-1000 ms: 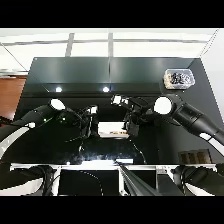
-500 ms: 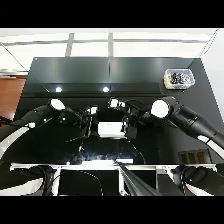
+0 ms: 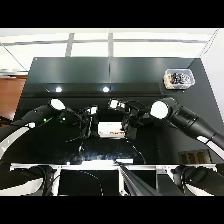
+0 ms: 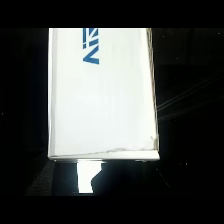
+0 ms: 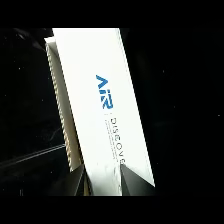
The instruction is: Fold the box and place the chain.
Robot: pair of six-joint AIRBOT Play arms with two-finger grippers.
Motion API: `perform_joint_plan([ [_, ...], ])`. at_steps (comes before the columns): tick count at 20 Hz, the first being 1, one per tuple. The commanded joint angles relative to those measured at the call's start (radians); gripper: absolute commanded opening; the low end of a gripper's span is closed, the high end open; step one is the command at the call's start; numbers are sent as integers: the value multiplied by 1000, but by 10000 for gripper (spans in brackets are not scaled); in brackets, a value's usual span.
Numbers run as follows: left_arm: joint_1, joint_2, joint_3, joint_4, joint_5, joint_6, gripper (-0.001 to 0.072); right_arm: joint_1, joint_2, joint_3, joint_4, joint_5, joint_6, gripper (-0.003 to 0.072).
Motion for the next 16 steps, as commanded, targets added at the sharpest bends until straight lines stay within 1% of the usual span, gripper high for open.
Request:
perform_joint_plan([
  [1, 0, 0, 1, 0, 0, 0, 336, 2, 0, -1, 3, 1, 0, 278],
  [8, 0, 0, 1, 0, 0, 0, 336, 2, 0, -1, 3, 3, 1, 279],
  [12, 0, 0, 1, 0, 0, 0, 336, 9, 0, -1, 0, 27, 6, 278],
  [16, 0, 0, 1, 0, 0, 0, 336, 13, 0, -1, -3, 17, 27, 279],
])
